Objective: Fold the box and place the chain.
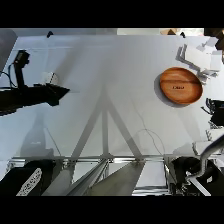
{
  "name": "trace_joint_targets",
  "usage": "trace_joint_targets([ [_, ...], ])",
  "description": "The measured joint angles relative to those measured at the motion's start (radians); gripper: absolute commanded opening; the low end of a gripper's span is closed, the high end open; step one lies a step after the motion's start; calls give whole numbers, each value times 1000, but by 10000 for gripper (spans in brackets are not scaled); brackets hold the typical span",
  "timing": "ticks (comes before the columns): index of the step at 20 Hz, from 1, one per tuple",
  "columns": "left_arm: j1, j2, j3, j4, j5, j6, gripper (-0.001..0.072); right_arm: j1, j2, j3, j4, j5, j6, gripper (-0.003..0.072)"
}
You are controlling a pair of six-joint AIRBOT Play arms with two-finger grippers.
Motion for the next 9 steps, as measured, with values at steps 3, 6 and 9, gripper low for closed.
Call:
trace_joint_targets([
  [3,-89,3,0,-20,-25,8,9,0,0,0,0,0,0,8],
  [6,-162,-5,0,-23,-41,12,8,0,0,0,0,0,0,8],
  [9,-204,-21,0,-13,-43,15,13,0,0,0,0,0,0,8],
])
